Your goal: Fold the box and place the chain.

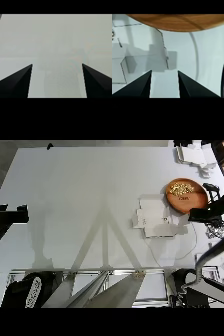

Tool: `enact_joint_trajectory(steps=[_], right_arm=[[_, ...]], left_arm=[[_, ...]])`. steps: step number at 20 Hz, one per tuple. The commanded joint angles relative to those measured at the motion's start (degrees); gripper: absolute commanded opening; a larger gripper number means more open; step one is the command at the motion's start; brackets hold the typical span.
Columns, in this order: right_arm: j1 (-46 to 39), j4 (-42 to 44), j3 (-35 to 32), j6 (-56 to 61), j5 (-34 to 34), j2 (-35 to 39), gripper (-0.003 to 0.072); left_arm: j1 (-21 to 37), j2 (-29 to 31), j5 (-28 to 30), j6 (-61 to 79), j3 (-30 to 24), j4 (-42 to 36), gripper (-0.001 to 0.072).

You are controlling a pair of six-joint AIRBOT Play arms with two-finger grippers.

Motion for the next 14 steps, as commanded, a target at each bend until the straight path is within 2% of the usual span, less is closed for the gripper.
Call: enact_joint_trajectory(steps=[1, 2, 3, 4, 5, 6, 12, 14], right_arm=[[-1.2, 6.4, 0.0, -5.1, -0.6, -6.1, 0.0385], [-1.1, 7.9, 0.0, -6.3, -1.7, -7.8, 0.038], [-1.1, 9.6, 0.0, -7.5, -3.1, -9.0, 0.0342], [-1.1, 11.3, 0.0, -8.9, -4.0, -9.6, 0.0231], [-1.1, 12.6, 0.0, -10.1, -4.6, -9.9, 0.006], [-1.1, 13.1, 0.0, -11.0, -4.9, -9.9, 0.0015], [0.6, 18.6, 0.0, -23.2, 1.6, -8.0, 0.0009], [3.1, 22.9, -1.4, -25.4, 0.4, -4.4, 0.0008]], left_arm=[[0.0, 0.0, 0.0, 0.0, 0.0, 0.0, 0.0699], [0.0, 0.0, 0.0, 0.0, 0.0, 0.0, 0.0699], [0.0, 0.0, 0.0, 0.0, 0.0, 0.0, 0.0699], [0.0, 0.0, 0.0, 0.0, 0.0, 0.0, 0.0699], [0.0, 0.0, 0.0, 0.0, 0.0, 0.0, 0.0699], [0.0, 0.0, 0.0, 0.0, 0.0, 0.0, 0.0699], [0.0, 0.0, 0.0, 0.0, 0.0, 0.0, 0.0699], [0.0, 0.0, 0.0, 0.0, 0.0, 0.0, 0.0699]])
